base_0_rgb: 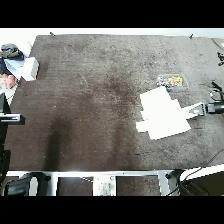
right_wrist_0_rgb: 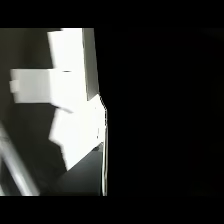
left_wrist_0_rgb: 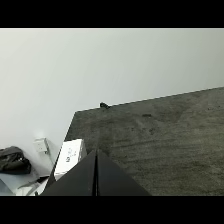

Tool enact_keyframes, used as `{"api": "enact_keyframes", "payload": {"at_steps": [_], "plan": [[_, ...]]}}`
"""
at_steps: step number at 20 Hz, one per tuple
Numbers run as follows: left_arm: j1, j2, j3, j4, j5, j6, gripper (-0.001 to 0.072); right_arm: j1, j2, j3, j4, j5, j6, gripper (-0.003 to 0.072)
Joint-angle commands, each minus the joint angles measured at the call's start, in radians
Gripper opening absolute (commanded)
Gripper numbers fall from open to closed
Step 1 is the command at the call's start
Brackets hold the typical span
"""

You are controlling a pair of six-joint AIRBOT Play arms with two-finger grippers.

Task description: Fold the box and place the chain.

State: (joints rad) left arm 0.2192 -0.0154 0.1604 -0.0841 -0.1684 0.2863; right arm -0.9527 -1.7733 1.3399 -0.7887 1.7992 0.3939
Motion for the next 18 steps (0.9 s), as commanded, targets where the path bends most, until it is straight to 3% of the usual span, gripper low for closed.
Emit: {"api": "enact_keyframes", "payload": {"at_steps": [1,3,6,8,12,18], "plan": [[0.0,0.0,0.0,0.0,0.0,0.0,0.0013,0.094,0.101,-0.237,0.232,-0.055,0.001,-0.001],[0.0,0.0,0.0,0.0,0.0,0.0,0.0012,0.201,0.147,-0.381,0.396,-0.17,-0.024,-0.0011],[0.0,0.0,0.0,0.0,0.0,0.0,0.0012,0.401,0.186,-0.494,0.491,-0.391,-0.037,-0.0011],[0.0,0.0,0.0,0.0,-0.004,0.0,0.0012,0.546,0.186,-0.498,0.569,-0.491,-0.031,-0.0011],[0.0,0.0,0.0,0.0,-0.052,0.0,0.0012,0.774,0.186,-0.461,0.63,-0.841,0.007,-0.0012],[0.0,-0.001,0.0,0.0,-0.203,0.001,0.0013,0.903,0.243,-0.451,0.636,-1.118,0.054,-0.0012]]}}
